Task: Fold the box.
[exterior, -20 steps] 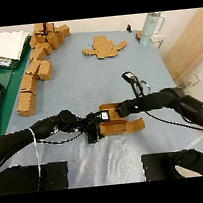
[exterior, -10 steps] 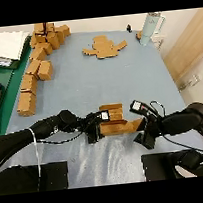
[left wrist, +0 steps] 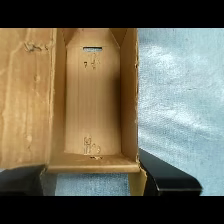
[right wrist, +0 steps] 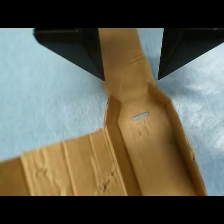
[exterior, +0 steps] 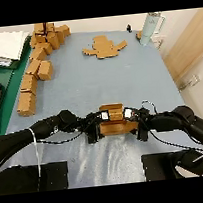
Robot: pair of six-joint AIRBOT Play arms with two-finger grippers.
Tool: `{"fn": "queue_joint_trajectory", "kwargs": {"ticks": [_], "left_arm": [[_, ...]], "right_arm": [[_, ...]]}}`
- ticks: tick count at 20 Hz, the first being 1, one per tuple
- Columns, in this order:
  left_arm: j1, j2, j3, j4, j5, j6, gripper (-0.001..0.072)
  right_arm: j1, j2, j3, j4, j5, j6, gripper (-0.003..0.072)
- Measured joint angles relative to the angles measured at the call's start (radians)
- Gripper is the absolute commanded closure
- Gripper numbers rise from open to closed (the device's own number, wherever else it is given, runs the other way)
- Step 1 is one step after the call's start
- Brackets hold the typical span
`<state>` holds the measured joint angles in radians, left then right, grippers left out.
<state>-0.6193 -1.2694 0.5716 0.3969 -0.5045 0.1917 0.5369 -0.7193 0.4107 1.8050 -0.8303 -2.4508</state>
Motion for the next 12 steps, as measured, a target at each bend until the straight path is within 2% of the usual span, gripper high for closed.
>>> {"fn": "queue_joint_trajectory", "kwargs": {"ticks": [3,4,5,6,12], "left_arm": [[0.0,0.0,0.0,0.0,0.0,0.0,0.0197],[0.0,0.0,0.0,0.0,0.0,0.0,0.0197],[0.0,0.0,0.0,0.0,0.0,0.0,0.0197],[0.0,0.0,0.0,0.0,0.0,0.0,0.0197],[0.0,0.0,0.0,0.0,0.0,0.0,0.0196]], "right_arm": [[0.038,-0.034,-0.002,-0.003,0.074,-0.032,0.0192],[0.049,-0.042,-0.002,-0.004,0.09,-0.039,0.0333],[0.059,-0.051,-0.002,-0.006,0.105,-0.045,0.0437],[0.068,-0.057,-0.002,-0.006,0.119,-0.048,0.0466],[0.091,-0.072,-0.003,0.035,0.171,-0.111,0.0468]]}}
